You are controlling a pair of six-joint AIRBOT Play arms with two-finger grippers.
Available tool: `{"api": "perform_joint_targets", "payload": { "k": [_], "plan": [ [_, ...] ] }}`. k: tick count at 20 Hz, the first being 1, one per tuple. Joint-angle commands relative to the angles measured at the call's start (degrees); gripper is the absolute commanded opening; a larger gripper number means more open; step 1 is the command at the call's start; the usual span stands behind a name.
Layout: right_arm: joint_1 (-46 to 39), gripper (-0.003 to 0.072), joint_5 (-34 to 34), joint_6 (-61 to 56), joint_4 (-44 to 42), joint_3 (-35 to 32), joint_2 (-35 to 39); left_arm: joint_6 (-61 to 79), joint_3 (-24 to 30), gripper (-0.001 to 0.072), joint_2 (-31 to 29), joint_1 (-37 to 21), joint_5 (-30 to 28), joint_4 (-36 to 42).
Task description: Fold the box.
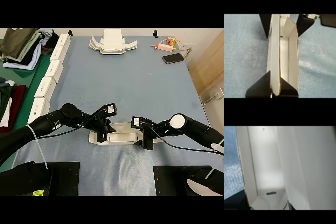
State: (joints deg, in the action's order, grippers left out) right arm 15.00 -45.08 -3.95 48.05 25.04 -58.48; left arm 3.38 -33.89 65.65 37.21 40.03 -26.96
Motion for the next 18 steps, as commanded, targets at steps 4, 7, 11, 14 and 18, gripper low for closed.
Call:
{"api": "perform_joint_targets", "payload": {
  "k": [4,7,11,14,18],
  "plan": [
    [-0.09,0.0643,-0.48,1.03,-0.76,0.00,-0.74,0.00,0.02,0.0014,0.02,-0.04,0.02,0.00],
    [-1.33,0.0642,-1.46,1.03,-1.40,-0.28,-0.70,0.02,0.02,0.0014,0.02,-0.04,0.02,-0.02],
    [-1.92,0.0640,-1.44,1.60,-2.29,-1.14,-0.37,0.00,0.02,0.0014,0.02,-0.04,0.00,0.00],
    [-1.92,0.0638,-1.40,2.99,-3.30,-1.14,-0.37,0.02,0.02,0.0014,0.02,-0.04,0.00,0.00],
    [-1.92,0.0531,-1.27,3.17,-3.30,-1.51,-0.48,0.00,0.02,0.0014,0.02,-0.04,0.00,0.00]
  ]
}}
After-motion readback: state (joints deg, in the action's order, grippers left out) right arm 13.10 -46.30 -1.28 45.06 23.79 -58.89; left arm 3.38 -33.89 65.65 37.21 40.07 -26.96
